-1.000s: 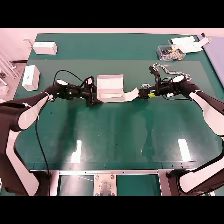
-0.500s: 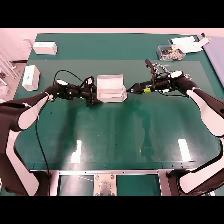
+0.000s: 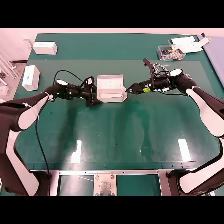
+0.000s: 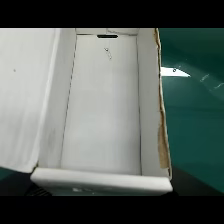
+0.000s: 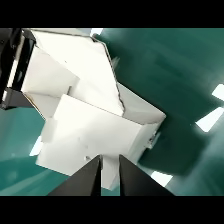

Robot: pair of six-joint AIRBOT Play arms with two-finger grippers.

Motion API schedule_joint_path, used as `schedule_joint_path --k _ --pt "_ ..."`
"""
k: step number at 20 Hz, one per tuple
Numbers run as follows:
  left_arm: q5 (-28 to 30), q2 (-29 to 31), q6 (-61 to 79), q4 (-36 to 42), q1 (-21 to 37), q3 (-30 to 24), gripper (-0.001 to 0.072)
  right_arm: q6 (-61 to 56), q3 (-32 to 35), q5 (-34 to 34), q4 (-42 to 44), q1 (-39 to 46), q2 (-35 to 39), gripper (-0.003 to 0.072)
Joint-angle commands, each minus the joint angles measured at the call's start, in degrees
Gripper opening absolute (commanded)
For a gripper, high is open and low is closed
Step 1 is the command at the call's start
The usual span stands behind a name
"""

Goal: Fold the box and place the chain.

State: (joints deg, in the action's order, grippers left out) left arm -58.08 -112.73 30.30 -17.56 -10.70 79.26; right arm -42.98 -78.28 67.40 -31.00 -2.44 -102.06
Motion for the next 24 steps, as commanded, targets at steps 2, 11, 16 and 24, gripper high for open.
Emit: schedule_joint_path --k 2,11,16,24 --pt "0.00 0.00 0.00 0.00 0.04 0.02 0.0470 0.15 -0.09 0.07 -2.08 0.81 -0.02 0.0183" --pt "-0.02 0.00 0.00 0.00 0.04 0.02 0.0470 0.15 -0.07 -1.62 0.96 -1.22 -0.22 0.0348" --pt "-0.02 0.00 0.00 0.00 0.04 0.02 0.0470 -0.07 -0.07 -1.31 1.42 -1.70 -0.22 0.0348" --pt "-0.07 0.00 -0.02 0.00 0.04 0.02 0.0470 -0.83 -0.09 -1.36 0.83 -2.38 -0.20 0.0347"
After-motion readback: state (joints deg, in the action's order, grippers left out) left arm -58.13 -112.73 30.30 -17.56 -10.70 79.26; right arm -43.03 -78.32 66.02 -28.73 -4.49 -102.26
